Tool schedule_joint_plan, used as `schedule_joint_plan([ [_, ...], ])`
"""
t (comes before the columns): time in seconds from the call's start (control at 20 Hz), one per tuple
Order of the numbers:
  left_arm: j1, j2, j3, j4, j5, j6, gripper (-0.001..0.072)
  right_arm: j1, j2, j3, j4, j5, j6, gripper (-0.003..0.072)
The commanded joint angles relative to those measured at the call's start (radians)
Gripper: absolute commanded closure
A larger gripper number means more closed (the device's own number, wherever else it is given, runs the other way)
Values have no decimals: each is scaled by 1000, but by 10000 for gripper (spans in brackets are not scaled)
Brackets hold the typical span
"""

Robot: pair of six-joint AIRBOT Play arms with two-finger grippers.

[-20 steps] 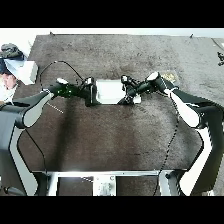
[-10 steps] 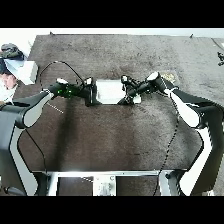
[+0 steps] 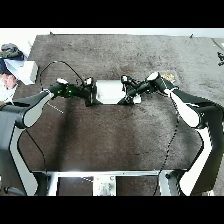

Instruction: Fold the box and place the chain.

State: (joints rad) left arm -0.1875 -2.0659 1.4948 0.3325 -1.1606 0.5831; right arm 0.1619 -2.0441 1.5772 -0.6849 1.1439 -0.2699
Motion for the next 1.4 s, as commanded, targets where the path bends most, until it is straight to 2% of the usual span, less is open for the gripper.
schedule_joint_plan([
  [0.0,-3,0,0,5,-15,-5,200,1,0,0,0,0,0,340],
  [0.1,-3,0,0,25,-15,-9,206,1,0,0,0,0,0,340],
  [0.15,-3,0,0,27,-15,-8,315,1,0,0,0,0,0,341],
  [0.25,-3,0,0,27,-13,-8,331,1,0,0,0,0,0,340],
  [0.35,-3,0,0,27,-10,-8,437,1,0,0,0,0,0,340],
  [1.35,-3,0,0,26,-7,-6,437,1,0,0,0,0,0,340],
])
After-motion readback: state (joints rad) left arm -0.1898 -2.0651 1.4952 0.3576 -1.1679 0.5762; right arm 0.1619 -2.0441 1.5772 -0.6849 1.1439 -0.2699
